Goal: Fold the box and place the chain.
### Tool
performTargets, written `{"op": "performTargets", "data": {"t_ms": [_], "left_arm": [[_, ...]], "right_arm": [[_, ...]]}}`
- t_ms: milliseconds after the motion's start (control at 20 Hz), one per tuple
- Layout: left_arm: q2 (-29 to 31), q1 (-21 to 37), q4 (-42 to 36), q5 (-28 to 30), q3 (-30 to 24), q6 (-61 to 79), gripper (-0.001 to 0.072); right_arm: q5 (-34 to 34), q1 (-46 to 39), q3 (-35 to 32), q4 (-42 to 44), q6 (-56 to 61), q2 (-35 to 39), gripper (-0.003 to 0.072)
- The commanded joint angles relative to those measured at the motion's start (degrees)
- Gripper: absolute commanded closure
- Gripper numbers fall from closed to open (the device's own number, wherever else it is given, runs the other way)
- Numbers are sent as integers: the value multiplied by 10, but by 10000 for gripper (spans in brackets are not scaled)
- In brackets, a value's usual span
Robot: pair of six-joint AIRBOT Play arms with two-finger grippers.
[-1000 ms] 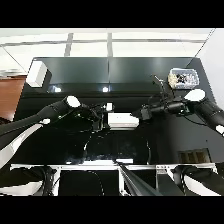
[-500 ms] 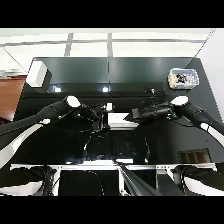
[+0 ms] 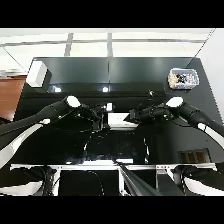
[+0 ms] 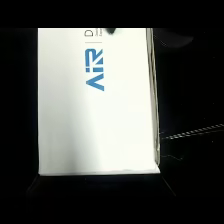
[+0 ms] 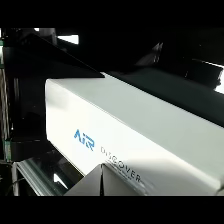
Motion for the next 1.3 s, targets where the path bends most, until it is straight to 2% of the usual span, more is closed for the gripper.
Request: {"op": "performTargets", "data": {"t_ms": [0, 50, 150, 250, 350, 400, 450, 500, 650, 800, 1000, 1250], "left_arm": [[0, 0, 0, 0, 0, 0, 224], [0, 0, 0, -1, 0, 0, 224], [2, 0, 0, -6, 1, -5, 225], [10, 1, 0, -5, 1, -17, 219], [23, 1, 16, -5, 2, -19, 186], [28, 1, 30, -4, 5, -36, 134], [32, 1, 47, -4, 9, -62, 17], [38, 1, 67, -4, 13, -94, -10], [65, 1, 144, -17, 21, -165, -11], [92, 1, 178, -74, 57, -216, -9], [89, 0, 159, -79, 117, -285, -5], [30, -19, 90, -75, 160, -285, -5]], "right_arm": [[-9, 0, 1, -21, 5, -1, 673], [7, -2, 7, -21, -3, 1, 673], [84, -15, 45, -22, -47, 12, 673], [168, -55, 102, -51, -59, 39, 673], [205, -116, 147, -87, -51, 78, 673], [206, -151, 159, -97, -43, 97, 673], [206, -190, 163, -94, -41, 116, 673], [204, -225, 163, -92, -41, 131, 673], [224, -310, 163, -93, -38, 146, 673], [226, -336, 163, -95, -38, 146, 673], [212, -336, 163, -95, -39, 146, 673], [213, -335, 163, -95, -39, 146, 673]]}}
